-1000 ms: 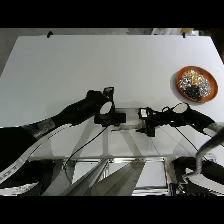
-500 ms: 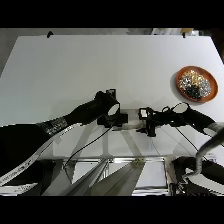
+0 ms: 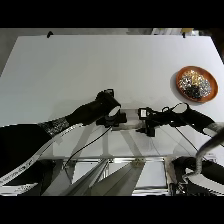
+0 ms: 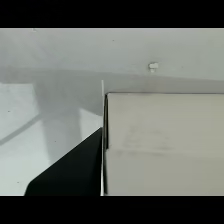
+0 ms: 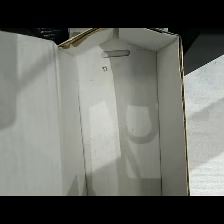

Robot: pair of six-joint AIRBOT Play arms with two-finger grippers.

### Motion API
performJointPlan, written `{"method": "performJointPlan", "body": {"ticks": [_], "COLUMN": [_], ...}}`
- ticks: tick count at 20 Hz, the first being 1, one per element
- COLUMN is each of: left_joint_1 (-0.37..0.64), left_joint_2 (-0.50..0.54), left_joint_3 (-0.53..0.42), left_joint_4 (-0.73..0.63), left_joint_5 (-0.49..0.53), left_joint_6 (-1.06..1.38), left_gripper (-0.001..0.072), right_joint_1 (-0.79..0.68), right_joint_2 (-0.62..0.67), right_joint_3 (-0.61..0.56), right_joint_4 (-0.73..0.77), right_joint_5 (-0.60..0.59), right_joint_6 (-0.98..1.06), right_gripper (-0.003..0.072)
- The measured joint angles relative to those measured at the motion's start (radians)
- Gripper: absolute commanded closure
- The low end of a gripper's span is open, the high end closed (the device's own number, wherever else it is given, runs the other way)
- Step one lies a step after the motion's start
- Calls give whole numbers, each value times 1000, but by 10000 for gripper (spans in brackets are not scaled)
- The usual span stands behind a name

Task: Fold the box and place the chain.

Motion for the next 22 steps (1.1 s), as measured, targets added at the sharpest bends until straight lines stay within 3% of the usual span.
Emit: {"method": "performJointPlan", "body": {"ticks": [1, 6, 7, 11, 21, 22], "left_joint_1": [0, -9, -11, -11, 2, 0], "left_joint_2": [0, 0, 0, 1, 15, 8], "left_joint_3": [0, 0, 0, 0, 0, 0], "left_joint_4": [4, 15, 17, 22, 12, 8], "left_joint_5": [-5, -16, -16, -39, -52, -52], "left_joint_6": [-2, 3, 6, 42, 146, 149], "left_gripper": [704, 695, 671, 427, 443, 501], "right_joint_1": [0, 0, 0, 0, 0, 0], "right_joint_2": [0, 0, 0, 0, 0, 0], "right_joint_3": [0, 0, 0, 0, 0, 0], "right_joint_4": [0, -1, -1, -2, -2, -2], "right_joint_5": [0, 1, 1, 2, 2, 2], "right_joint_6": [0, -1, 0, 0, 1, 1], "right_gripper": [279, 279, 279, 279, 279, 279]}}
